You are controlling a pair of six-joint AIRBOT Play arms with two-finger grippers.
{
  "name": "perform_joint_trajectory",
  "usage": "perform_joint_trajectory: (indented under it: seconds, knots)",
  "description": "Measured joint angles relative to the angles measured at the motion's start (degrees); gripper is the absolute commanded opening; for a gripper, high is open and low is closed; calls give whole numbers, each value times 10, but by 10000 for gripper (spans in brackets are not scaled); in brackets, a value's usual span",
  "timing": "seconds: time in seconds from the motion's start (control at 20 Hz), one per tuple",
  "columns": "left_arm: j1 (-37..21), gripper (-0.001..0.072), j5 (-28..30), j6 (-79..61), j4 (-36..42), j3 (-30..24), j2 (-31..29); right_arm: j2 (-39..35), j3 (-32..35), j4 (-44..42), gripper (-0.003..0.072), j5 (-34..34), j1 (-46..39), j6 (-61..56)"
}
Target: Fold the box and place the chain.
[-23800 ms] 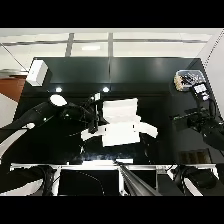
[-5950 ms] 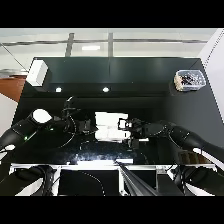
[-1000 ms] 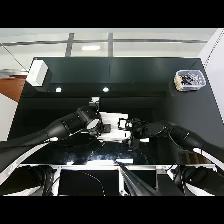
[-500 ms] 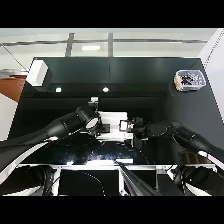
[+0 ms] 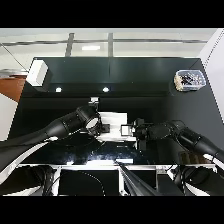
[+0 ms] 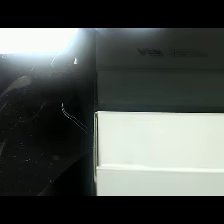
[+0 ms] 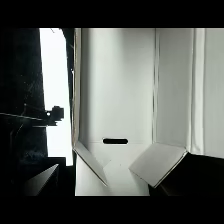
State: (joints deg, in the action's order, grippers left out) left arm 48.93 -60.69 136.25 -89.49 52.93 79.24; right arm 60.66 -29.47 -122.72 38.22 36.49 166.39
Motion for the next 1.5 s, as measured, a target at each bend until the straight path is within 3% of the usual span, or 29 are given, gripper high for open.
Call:
perform_joint_trajectory:
  seconds: [0.05,0.15,0.25,0.35,0.5,0.55,0.6,1.0,1.35,1.4,1.45,1.5]
  knots:
    - [0,32,0,0,0,0,0,0,0,0,593,0,0,3]
    - [0,32,0,0,0,0,0,-1,0,0,425,-6,0,8]
    - [0,32,0,0,0,0,0,0,0,0,408,-17,0,10]
    - [0,32,1,0,0,0,0,2,0,-2,298,-26,0,13]
    - [0,32,1,0,0,0,0,9,0,-22,294,-34,0,13]
    - [0,32,1,0,0,0,0,11,0,-32,172,-37,1,14]
    - [0,32,1,0,0,0,0,12,0,-40,161,-40,1,14]
    - [0,32,2,0,0,0,0,17,0,-82,161,-53,5,-5]
    - [0,32,5,1,0,0,0,38,0,-99,162,-117,38,-35]
    - [-1,32,6,2,0,0,0,40,0,-100,208,-123,39,-41]
    - [-1,32,7,2,0,0,0,42,0,-100,366,-128,40,-45]
    - [-1,32,7,2,0,0,0,43,0,-100,372,-131,41,-48]
